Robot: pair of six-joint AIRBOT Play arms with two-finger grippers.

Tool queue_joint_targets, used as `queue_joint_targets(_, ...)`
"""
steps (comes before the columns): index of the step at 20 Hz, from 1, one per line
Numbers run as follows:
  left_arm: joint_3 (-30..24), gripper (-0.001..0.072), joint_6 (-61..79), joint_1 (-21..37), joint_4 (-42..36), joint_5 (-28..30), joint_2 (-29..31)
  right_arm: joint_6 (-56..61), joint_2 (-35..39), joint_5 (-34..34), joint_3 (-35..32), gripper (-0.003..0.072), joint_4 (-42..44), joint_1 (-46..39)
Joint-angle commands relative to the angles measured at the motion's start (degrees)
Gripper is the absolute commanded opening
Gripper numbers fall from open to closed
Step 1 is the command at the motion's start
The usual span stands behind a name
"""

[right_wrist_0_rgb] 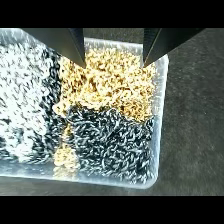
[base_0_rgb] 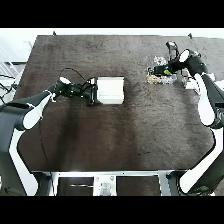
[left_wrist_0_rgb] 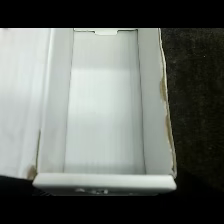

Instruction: Fold the box and place the chain.

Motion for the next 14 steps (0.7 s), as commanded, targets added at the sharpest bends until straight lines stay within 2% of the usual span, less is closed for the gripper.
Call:
queue_joint_targets(1,0.00,0.0421,0.00,0.04,0.00,0.04,0.00,-6.56,-1.49,-0.48,-0.02,0.0384,2.05,-0.61)
queue_joint_targets(7,0.00,0.0422,0.00,0.04,0.00,0.04,0.00,-6.80,-1.81,1.20,-0.02,0.0365,5.07,-0.48)
queue_joint_targets(9,0.00,0.0421,0.00,0.04,0.00,0.02,0.00,-6.25,-2.19,1.79,-0.02,0.0303,5.03,0.11)
queue_joint_targets(10,0.00,0.0421,0.00,0.04,0.00,0.02,0.00,-5.66,-2.54,2.10,-0.04,0.0301,5.01,0.13)
queue_joint_targets(11,0.00,0.0421,0.00,0.04,0.00,0.04,0.00,-5.20,-2.91,2.05,-0.04,0.0247,4.92,0.13)
queue_joint_targets(12,0.00,0.0421,0.00,0.04,0.00,0.04,0.00,-5.05,-2.99,1.86,-0.04,0.0106,4.50,0.13)
queue_joint_targets(13,0.00,0.0421,0.00,0.04,0.00,0.02,0.00,-5.05,-2.95,1.55,0.02,0.0005,4.44,0.07)
queue_joint_targets(14,0.00,0.0422,0.00,0.04,0.00,0.04,0.00,-5.07,-2.86,1.57,0.44,0.0004,4.42,0.09)
